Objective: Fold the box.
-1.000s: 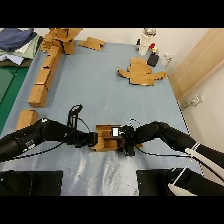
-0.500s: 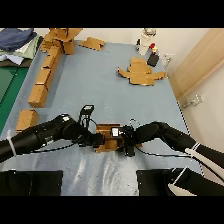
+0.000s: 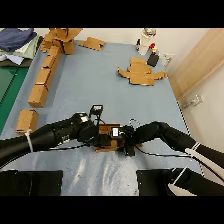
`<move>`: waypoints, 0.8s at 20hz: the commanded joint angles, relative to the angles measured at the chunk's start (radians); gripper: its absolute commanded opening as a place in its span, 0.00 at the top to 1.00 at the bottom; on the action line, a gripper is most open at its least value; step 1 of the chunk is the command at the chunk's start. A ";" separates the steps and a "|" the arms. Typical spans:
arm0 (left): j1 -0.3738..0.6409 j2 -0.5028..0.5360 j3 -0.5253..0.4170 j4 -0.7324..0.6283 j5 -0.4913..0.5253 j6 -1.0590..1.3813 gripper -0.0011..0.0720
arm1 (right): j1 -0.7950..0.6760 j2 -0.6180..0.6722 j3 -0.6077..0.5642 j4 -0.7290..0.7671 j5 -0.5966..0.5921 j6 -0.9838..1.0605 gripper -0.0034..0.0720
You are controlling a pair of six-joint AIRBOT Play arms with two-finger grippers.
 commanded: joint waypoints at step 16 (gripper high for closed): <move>-0.026 -0.151 0.077 0.052 -0.077 -0.224 0.58 | 0.000 0.000 0.001 0.000 0.000 0.000 0.29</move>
